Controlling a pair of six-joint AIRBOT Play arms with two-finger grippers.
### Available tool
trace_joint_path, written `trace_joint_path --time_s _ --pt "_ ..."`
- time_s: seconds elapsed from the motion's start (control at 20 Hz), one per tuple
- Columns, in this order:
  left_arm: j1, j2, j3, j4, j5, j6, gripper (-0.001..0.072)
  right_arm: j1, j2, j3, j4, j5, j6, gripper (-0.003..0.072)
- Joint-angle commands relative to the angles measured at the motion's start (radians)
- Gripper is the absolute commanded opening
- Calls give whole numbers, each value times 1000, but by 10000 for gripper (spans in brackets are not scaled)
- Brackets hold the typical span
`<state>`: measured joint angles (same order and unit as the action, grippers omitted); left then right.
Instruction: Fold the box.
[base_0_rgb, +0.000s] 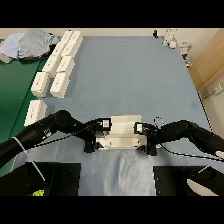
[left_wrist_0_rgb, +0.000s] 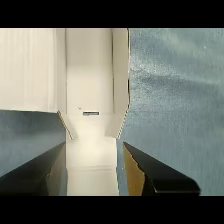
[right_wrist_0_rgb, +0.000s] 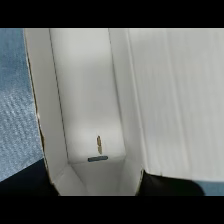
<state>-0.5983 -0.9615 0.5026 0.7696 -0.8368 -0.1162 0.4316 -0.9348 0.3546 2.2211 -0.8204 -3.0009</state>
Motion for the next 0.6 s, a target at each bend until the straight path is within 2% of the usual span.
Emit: trace_joint_path --time_s 0.0,0.1,0.15,0.2,0.3,0.35,0.45,0.55 --pt "-48 -44 -4 -63 65 20 547 0 0 0 0 0 0 543" --pt "-71 -56 -4 -80 89 20 545 0 0 0 0 0 0 544" --pt "-77 -63 -4 -84 100 19 492 0 0 0 0 0 0 544" --pt "-79 -70 -4 -87 106 19 379 0 0 0 0 0 0 543" --pt "-82 -81 -4 -97 111 20 235 0 0 0 0 0 0 543" --pt "-82 -84 -4 -104 112 22 212 0 0 0 0 0 0 544" --pt "-82 -88 -4 -120 140 24 212 0 0 0 0 0 0 543" --pt "-91 -88 -4 -122 200 24 212 0 0 0 0 0 0 543"
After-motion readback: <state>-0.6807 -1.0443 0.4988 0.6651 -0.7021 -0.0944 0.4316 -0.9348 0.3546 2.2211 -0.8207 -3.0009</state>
